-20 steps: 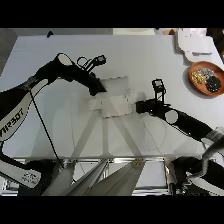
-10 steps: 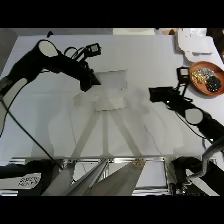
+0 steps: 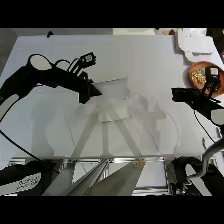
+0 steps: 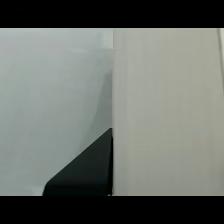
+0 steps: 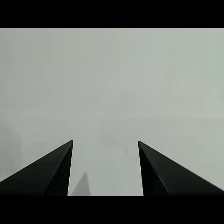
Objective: Fold the box and place the chain.
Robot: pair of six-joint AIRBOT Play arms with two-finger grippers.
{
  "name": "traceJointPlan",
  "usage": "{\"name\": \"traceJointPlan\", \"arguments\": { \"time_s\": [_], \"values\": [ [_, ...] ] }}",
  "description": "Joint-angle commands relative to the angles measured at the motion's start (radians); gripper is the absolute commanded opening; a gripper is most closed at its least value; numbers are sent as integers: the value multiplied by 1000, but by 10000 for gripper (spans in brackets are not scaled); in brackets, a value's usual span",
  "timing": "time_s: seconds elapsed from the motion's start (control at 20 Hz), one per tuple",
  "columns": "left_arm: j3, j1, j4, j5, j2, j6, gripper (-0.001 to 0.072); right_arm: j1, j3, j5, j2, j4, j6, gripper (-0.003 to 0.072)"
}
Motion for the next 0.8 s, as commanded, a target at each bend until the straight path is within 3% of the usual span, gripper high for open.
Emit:
{"name": "traceJointPlan", "arguments": {
  "time_s": [0.0,0.35,0.55,0.75],
  "values": [
    [-32,-5,-36,9,-69,84,5,-31,1,43,6,-11,0,430],
    [-32,-36,-37,71,-143,496,6,-31,1,68,6,-9,0,430],
    [-32,-36,-36,145,-143,508,4,-31,1,87,6,-9,0,430],
    [-32,-36,-37,115,-185,492,3,-31,1,93,6,-9,0,430]
  ]
}}
